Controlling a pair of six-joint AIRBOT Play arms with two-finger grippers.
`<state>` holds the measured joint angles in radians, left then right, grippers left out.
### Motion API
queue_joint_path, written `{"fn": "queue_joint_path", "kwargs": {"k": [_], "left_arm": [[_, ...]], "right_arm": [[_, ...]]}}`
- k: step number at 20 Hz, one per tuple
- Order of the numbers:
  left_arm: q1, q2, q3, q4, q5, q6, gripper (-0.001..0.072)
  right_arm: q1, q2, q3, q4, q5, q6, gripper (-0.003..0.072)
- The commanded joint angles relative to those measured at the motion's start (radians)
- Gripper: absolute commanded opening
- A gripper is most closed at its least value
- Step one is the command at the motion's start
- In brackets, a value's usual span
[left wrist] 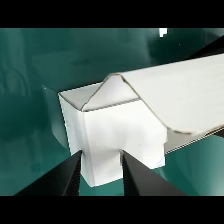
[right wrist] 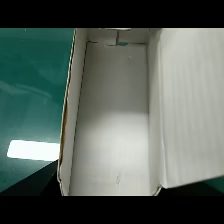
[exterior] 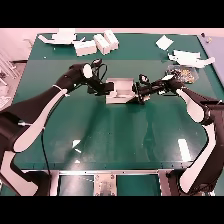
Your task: Fold the box and place the chain.
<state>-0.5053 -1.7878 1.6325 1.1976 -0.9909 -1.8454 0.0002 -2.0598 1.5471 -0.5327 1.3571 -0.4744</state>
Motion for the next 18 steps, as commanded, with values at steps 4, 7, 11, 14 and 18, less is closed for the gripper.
{"fn": "queue_joint_path", "kwargs": {"k": [4, 7, 11, 14, 18], "left_arm": [[-0.024, 0.000, 0.003, 0.056, 0.020, -0.067, 0.0299], [-0.024, -0.002, 0.004, 0.061, 0.037, -0.095, 0.0299], [-0.024, -0.003, 0.004, 0.110, -0.009, -0.147, 0.0299], [-0.024, -0.003, 0.004, 0.101, -0.011, -0.155, 0.0298], [-0.024, -0.003, 0.003, 0.101, 0.006, -0.144, 0.0297]], "right_arm": [[0.000, 0.000, 0.000, 0.000, 0.003, 0.000, 0.0494], [0.000, 0.000, 0.000, 0.000, 0.003, 0.000, 0.0494], [0.000, 0.000, 0.000, 0.000, 0.003, 0.000, 0.0495], [0.000, 0.000, 0.000, 0.000, 0.006, 0.000, 0.0494], [0.000, 0.000, 0.000, 0.000, 0.006, 0.000, 0.0494]]}}
